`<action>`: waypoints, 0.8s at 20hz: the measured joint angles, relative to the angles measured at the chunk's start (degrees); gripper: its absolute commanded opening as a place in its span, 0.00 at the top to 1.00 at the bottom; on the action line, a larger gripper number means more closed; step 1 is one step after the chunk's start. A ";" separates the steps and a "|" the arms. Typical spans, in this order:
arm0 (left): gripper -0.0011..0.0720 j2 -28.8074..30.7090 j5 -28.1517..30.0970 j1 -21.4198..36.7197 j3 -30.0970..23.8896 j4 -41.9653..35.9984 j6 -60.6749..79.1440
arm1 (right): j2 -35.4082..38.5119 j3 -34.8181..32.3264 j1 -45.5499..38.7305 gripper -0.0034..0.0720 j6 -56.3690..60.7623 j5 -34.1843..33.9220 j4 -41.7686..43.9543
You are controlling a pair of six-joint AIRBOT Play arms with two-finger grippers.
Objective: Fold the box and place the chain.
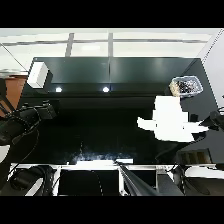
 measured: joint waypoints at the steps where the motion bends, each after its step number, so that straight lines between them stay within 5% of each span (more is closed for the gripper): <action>1: 0.02 0.00 0.00 0.00 0.00 -0.04 0.00 | -0.26 0.20 0.33 0.93 -0.70 0.87 -0.22; 9: 0.02 0.00 0.11 -0.02 0.00 -1.55 0.00 | 2.10 -3.30 8.09 0.93 -2.29 8.15 11.47; 16: 0.05 -4.13 -2.21 -0.63 -0.22 -14.23 4.33 | 19.02 -21.57 30.60 0.93 -1.88 -1.38 25.75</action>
